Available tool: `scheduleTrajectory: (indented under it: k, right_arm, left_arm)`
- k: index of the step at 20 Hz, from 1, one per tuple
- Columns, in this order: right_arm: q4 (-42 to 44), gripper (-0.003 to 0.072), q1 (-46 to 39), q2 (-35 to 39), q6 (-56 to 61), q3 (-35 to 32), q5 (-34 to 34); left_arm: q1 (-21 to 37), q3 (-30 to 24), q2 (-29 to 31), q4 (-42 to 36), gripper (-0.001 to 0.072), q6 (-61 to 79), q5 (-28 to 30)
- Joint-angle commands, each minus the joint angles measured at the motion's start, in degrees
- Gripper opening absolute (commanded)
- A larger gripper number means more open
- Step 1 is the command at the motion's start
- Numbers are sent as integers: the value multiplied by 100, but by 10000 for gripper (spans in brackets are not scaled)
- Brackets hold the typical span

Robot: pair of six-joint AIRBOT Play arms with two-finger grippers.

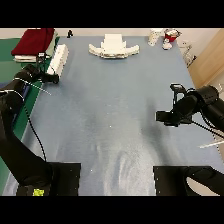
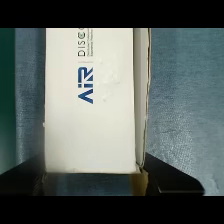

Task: Fold the box.

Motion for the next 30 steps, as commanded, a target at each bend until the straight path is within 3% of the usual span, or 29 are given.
scheduleTrajectory:
  k: [1, 2, 5, 8, 15, 16, 17, 18, 21, 24, 27, 30]
  right_arm:
    - [0, 18, 0, -2, 0, 7, 2]
    - [0, 18, 0, -2, 0, 7, 2]
    - [0, 18, 0, -2, 0, 7, 2]
    - [0, 18, 0, -2, 0, 7, 2]
    - [0, 18, 0, -2, -2, 7, 2]
    - [0, 18, 0, -2, 0, 7, 0]
    - [0, 18, 0, -2, 0, 7, 2]
    - [0, 18, 0, -2, 0, 7, 2]
    - [0, 18, 0, -2, 0, 7, 2]
    - [0, 18, 0, -2, 0, 7, 2]
    - [0, 18, 0, -2, 0, 7, 2]
    - [0, 18, 0, -2, 0, 7, 2]
  left_arm:
    - [0, 11, -7, -46, 492, -26, -35]
    - [-2, 11, -7, -48, 696, -35, -61]
    - [13, 31, -4, -55, 698, -66, -201]
    - [131, 125, 52, 17, 698, -70, -758]
    - [566, 291, 710, 31, 695, -304, -2855]
    - [605, 295, 824, 20, 514, -393, -3191]
    - [619, 297, 931, 2, 135, -575, -3574]
    - [616, 302, 1016, 0, 12, -605, -3895]
    - [487, 302, 1300, -140, 6, -772, -4535]
    - [118, 136, 1812, -140, 6, -925, -4599]
    - [-479, -761, 2675, -127, 5, -929, -4341]
    - [-1215, -2035, 3659, -144, 6, -1113, -3836]
